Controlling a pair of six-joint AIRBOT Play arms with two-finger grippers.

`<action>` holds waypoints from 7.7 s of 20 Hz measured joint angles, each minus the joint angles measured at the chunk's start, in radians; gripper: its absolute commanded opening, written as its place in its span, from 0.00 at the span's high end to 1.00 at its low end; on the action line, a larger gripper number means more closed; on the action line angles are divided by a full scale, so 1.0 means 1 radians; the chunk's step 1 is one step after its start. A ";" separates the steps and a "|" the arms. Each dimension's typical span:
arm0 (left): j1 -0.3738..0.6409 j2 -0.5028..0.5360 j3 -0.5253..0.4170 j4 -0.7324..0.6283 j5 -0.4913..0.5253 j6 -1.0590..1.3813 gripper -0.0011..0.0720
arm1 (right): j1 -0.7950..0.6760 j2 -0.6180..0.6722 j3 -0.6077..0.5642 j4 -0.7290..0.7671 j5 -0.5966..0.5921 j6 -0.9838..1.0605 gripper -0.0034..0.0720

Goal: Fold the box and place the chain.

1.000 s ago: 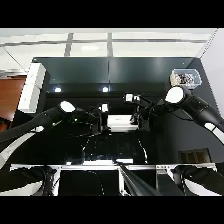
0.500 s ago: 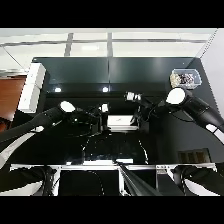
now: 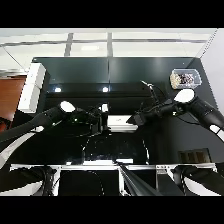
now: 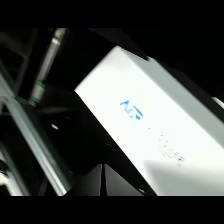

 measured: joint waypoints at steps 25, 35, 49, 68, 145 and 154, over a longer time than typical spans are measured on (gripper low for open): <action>0.000 0.000 0.000 0.000 0.000 0.001 0.53 | -0.002 -0.173 -0.026 -0.003 -0.083 0.073 0.93; 0.000 0.000 0.000 0.000 0.000 0.000 0.53 | -0.011 0.081 0.034 -0.257 -0.155 0.220 0.94; 0.000 0.000 0.002 -0.042 0.020 0.001 0.15 | -0.017 0.275 -0.091 -1.174 -0.216 1.071 0.93; -0.166 -0.047 0.338 0.238 -0.025 -0.500 0.01 | -0.016 0.277 -0.116 -1.134 -0.267 1.097 0.93; 1.227 0.260 0.051 0.815 -0.266 -1.079 0.17 | -0.016 0.277 -0.118 -1.124 -0.301 1.093 0.93; 1.111 0.261 0.219 0.903 -0.313 -1.326 0.02 | -0.016 0.277 -0.118 -1.094 -0.303 1.093 0.93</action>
